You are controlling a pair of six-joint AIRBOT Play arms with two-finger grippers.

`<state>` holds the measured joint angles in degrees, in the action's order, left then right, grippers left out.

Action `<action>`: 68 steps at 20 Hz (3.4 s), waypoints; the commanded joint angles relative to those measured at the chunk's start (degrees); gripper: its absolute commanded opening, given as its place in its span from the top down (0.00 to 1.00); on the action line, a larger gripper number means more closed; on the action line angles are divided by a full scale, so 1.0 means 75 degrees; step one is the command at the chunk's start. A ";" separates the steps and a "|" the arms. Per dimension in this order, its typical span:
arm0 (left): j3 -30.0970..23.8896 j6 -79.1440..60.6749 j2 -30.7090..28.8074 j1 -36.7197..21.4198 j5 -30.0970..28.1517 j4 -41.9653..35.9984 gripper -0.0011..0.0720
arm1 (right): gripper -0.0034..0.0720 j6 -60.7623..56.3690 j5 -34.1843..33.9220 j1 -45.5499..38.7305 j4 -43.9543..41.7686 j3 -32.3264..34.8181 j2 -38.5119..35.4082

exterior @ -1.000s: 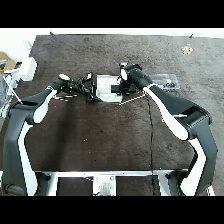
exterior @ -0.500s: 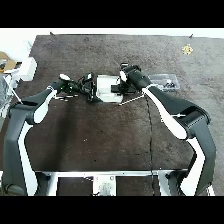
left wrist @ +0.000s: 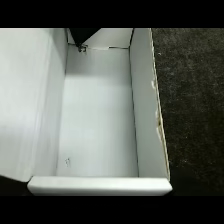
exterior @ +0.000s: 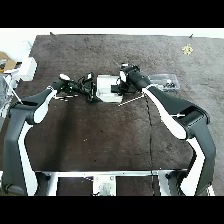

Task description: Fold the box and place the chain.

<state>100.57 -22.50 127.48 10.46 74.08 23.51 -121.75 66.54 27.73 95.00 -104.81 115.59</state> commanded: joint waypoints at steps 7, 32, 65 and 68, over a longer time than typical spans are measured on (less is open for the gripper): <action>-0.0003 -0.0003 0.0003 -0.0006 0.0000 0.0003 0.50 | 0.44 0.0393 0.0079 0.0000 -0.0038 -0.0006 -0.0344; -0.0003 -0.0003 0.0003 -0.0006 -0.0003 0.0003 0.50 | 0.75 0.4794 0.1081 -0.3739 -0.0484 -0.0833 -0.0734; -0.0003 -0.0003 0.0003 -0.0006 -0.0003 0.0003 0.50 | 0.96 0.5298 0.0764 -0.3646 -0.0950 -0.0836 -0.1067; -0.0003 -0.0003 0.0003 -0.0006 -0.0003 0.0003 0.50 | 0.96 0.5499 0.0816 -0.3386 -0.0825 -0.0836 -0.1909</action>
<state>100.57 -22.50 127.48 10.39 74.06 23.53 -81.93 72.18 1.04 87.90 -111.02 106.26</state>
